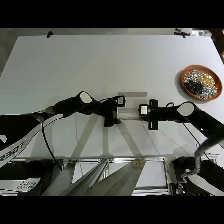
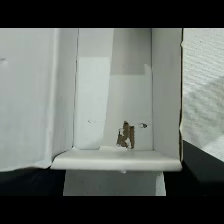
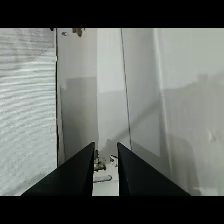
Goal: Fold the box and place the chain.
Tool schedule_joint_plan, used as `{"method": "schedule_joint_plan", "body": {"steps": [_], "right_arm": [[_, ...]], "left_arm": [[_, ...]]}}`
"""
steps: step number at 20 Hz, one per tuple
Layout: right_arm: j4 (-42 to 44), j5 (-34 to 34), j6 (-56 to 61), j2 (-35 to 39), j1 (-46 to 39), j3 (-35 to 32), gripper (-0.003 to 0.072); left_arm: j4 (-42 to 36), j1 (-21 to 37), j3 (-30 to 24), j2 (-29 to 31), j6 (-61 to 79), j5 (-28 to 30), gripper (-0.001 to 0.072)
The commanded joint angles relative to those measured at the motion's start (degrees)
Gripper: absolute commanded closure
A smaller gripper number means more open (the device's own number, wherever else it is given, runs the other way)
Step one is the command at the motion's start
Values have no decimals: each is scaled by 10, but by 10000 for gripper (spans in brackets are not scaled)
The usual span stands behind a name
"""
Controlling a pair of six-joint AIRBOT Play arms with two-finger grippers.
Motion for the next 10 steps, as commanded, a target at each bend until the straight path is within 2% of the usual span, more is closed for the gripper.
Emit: {"method": "schedule_joint_plan", "body": {"steps": [1, 5, 7, 10], "right_arm": [[0, -9, -1, -4, 3, 0, 514], [-2, -24, -1, -4, 3, 0, 339], [-2, -28, -1, -7, 3, 0, 214], [-2, -28, 0, -13, 3, 0, 209]], "left_arm": [[-1, 0, 0, 0, 0, -1, 437], [-1, 0, 0, 0, 0, -4, 437], [-1, 0, 0, 0, 0, -4, 437], [-1, 0, 0, 0, 0, -4, 437]]}}
